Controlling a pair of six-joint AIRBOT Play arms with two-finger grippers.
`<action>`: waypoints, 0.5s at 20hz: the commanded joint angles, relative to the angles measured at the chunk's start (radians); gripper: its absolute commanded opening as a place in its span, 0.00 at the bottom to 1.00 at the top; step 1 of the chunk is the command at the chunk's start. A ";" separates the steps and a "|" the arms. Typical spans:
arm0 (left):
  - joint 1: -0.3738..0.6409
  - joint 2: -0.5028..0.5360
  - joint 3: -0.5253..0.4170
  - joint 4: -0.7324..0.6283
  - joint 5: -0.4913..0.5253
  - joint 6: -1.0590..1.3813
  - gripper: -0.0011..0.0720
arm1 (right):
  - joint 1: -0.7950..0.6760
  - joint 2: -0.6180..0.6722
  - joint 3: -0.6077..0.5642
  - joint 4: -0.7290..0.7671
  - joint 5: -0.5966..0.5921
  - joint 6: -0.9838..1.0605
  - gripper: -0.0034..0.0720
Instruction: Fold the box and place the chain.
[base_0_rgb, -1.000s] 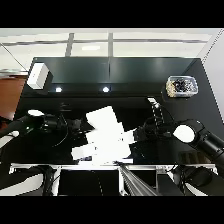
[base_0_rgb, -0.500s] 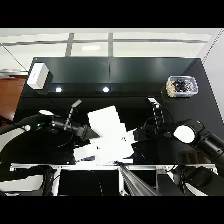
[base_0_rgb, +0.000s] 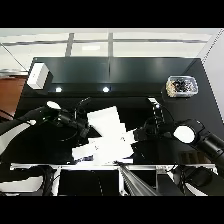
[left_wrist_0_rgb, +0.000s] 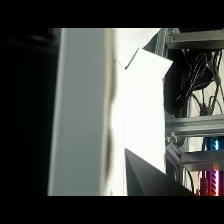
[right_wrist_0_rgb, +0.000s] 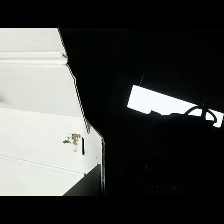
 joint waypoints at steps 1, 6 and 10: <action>-0.003 -0.001 0.011 0.045 -0.010 0.003 0.50 | 0.001 0.001 0.000 -0.027 -0.001 0.021 0.07; -0.003 -0.001 0.011 0.073 -0.041 0.002 0.48 | 0.001 0.001 0.000 -0.030 -0.003 0.021 0.07; -0.003 -0.001 0.011 0.095 -0.045 -0.029 0.25 | 0.001 0.001 0.000 -0.030 -0.005 0.021 0.07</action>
